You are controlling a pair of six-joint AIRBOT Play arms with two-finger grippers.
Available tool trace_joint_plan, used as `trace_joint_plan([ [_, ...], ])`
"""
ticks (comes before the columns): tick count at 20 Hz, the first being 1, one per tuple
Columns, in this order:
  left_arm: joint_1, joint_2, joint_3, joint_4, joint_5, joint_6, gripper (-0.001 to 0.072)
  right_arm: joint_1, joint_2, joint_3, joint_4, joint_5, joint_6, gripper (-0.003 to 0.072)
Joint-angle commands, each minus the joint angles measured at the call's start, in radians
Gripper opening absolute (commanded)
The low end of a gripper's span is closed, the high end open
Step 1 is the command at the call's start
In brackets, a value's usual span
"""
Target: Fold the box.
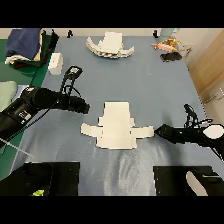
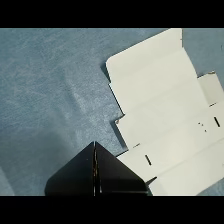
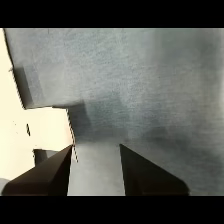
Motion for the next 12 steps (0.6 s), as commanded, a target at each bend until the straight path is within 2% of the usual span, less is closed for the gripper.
trace_joint_plan([
  [1, 0.0, 0.001, 0.0, 0.0, 0.015, 0.0, 0.0016, 0.0, -0.025, 0.018, -0.01, 0.055, -0.001, 0.0466],
  [6, 0.0, 0.001, 0.0, -0.013, 0.005, -0.001, 0.0017, 0.0, -0.182, 0.138, -0.002, 0.083, -0.061, 0.0463],
  [10, 0.0, 0.001, 0.001, -0.042, -0.028, -0.001, 0.0017, 0.0, -0.393, 0.23, 0.192, 0.192, -0.265, 0.046],
  [12, 0.0, 0.001, 0.001, -0.066, -0.037, -0.001, 0.0017, 0.001, -0.489, 0.253, 0.245, 0.224, -0.32, 0.0407],
])
